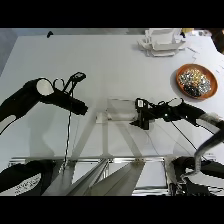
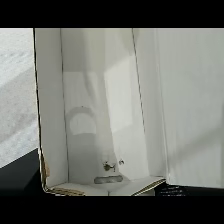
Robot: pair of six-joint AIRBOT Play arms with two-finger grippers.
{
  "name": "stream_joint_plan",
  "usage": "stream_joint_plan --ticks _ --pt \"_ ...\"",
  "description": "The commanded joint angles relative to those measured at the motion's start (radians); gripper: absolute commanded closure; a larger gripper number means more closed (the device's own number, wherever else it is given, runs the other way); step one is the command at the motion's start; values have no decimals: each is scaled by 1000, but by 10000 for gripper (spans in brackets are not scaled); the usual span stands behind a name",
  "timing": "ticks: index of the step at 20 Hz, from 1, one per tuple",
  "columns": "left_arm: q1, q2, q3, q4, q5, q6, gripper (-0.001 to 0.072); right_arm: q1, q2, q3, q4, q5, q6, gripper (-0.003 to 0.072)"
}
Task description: Fold the box and place the chain.
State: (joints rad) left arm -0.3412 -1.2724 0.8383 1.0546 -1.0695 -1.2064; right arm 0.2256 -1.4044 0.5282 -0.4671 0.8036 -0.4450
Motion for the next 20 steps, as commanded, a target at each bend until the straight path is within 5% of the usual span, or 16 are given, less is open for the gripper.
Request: stream_joint_plan --ticks 1,20 --pt "9 -130 -3 -138 22 -54 705 0 0 0 0 0 0 250" --pt "-65 -197 0 -241 34 -51 704 0 0 0 0 0 0 250"
